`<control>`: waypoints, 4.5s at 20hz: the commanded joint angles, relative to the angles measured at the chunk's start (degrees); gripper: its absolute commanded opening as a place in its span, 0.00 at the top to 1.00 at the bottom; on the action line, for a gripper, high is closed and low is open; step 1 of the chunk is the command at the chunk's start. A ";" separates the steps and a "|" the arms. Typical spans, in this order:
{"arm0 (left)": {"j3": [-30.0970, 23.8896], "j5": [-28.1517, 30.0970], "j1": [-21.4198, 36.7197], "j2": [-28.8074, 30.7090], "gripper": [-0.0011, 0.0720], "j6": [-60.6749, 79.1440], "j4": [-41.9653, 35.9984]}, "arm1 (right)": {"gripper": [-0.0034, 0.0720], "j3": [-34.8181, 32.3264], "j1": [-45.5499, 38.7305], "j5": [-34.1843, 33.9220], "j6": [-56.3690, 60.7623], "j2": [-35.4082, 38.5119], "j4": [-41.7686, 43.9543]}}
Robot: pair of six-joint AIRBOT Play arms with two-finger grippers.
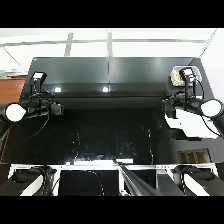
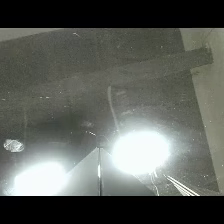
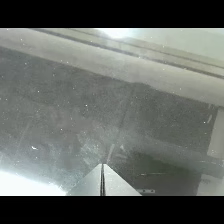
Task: Fold the box and place the chain.
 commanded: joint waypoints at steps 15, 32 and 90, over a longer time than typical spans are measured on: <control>-0.02 0.02 -0.02 -0.04 0.95 0.02 0.02 | 0.93 -0.02 0.04 -0.24 0.07 0.00 11.50; -0.37 3.45 0.00 -0.59 0.02 -7.54 -4.52 | 0.02 28.63 -62.07 25.77 -0.44 -30.56 -6.38; 30.18 -36.30 -9.35 -51.67 0.53 42.75 -48.11 | 0.93 -12.96 7.43 4.72 -2.32 6.80 27.21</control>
